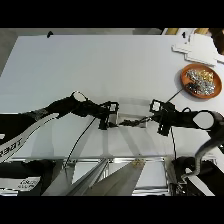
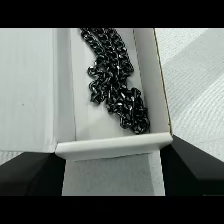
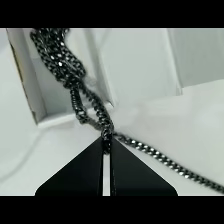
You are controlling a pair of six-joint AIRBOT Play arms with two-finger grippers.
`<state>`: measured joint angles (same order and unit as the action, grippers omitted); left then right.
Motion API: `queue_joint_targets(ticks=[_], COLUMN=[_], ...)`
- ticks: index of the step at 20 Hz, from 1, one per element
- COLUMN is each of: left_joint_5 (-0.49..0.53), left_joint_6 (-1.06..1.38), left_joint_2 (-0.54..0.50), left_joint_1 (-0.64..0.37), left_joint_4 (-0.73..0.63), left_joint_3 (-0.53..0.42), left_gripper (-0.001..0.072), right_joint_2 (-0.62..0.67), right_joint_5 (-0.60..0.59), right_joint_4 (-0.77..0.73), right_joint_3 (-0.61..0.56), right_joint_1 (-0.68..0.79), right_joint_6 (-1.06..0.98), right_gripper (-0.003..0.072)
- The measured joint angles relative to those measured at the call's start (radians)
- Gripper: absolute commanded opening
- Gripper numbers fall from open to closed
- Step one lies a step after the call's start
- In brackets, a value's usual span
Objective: Fold the box and place the chain.
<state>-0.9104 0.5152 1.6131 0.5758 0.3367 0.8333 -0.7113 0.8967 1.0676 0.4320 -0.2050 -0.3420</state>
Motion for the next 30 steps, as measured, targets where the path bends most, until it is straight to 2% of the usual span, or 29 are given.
queue_joint_targets(ticks=[3,7,10,15,16,17,19,22,24,27,30], left_joint_5=[0.000,0.000,0.000,0.000,0.000,0.000,0.000,0.000,0.000,0.000,0.000], left_joint_6=[0.000,0.000,0.000,0.000,0.000,0.000,0.000,0.000,0.000,0.000,0.000], left_joint_2=[0.000,0.000,0.000,0.000,0.000,0.000,0.000,0.000,0.000,0.000,0.000], left_joint_1=[0.000,0.000,0.000,0.000,0.000,0.000,0.000,0.000,0.000,0.000,0.000], left_joint_4=[0.000,0.000,0.000,0.000,0.000,0.000,0.000,0.000,0.000,0.000,0.000], left_joint_3=[0.000,0.000,0.000,0.000,0.000,0.000,0.000,0.000,0.000,0.000,0.000], left_gripper=[0.0207,0.0207,0.0207,0.0207,0.0207,0.0207,0.0207,0.0207,0.0207,0.0207,0.0207], right_joint_2=[0.085,0.110,0.062,-0.105,-0.139,-0.167,-0.201,-0.201,-0.164,-0.077,-0.013], right_joint_5=[0.040,0.019,-0.055,-0.228,-0.245,-0.260,-0.276,-0.259,-0.213,-0.100,0.062], right_joint_4=[-0.101,-0.308,-0.386,-0.431,-0.433,-0.436,-0.436,-0.397,-0.311,-0.088,0.135], right_joint_3=[0.000,0.000,0.000,0.000,0.000,0.000,0.001,0.024,0.056,0.089,0.102], right_joint_1=[0.000,-0.025,-0.108,-0.252,-0.270,-0.283,-0.299,-0.307,-0.293,-0.224,-0.092], right_joint_6=[-0.029,-0.047,-0.051,-0.104,-0.111,-0.121,-0.145,-0.182,-0.247,-0.420,-0.603], right_gripper=[0.0015,0.0016,0.0016,0.0019,0.0091,0.0250,0.0265,0.0182,0.0176,0.0174,0.0175])
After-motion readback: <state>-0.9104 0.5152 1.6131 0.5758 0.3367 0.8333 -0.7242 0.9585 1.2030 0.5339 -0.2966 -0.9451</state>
